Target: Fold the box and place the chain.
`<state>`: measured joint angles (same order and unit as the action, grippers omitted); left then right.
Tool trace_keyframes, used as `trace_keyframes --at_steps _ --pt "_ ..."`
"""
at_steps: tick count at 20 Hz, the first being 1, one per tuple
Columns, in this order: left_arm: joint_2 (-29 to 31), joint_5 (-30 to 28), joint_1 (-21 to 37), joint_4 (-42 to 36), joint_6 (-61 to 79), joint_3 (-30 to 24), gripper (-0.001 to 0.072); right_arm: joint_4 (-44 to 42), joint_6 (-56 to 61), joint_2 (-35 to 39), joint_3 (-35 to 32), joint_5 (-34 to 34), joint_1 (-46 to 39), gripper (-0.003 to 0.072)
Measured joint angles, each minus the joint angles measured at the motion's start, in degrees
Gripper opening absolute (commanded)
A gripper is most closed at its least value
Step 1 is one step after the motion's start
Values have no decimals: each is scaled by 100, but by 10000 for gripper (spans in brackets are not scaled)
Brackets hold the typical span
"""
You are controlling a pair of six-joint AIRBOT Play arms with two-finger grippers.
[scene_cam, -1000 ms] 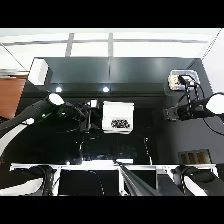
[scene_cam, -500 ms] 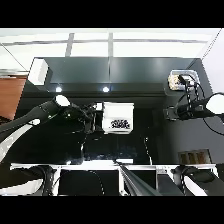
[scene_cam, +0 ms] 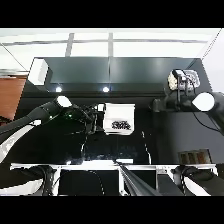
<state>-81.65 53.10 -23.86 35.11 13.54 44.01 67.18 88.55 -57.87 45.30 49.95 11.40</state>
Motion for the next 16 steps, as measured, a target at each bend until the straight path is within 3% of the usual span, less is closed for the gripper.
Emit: trace_keyframes --at_steps 2,4,7,10,16 --pt "0 2 0 -2 -2 0 349 -859 -280 -686 264 -516 57 709" --pt "0 0 -2 -2 -2 0 349 -1856 -1051 -1401 640 -562 129 708" --pt "0 0 -2 -2 -2 0 349 -2920 -2848 -2011 1141 240 203 708" --pt "0 -4 -2 -4 -2 0 349 -2889 -4264 -2138 1458 1237 240 708" --pt "0 -7 -2 -7 -4 0 349 -2339 -5904 -2168 1611 2002 507 708"
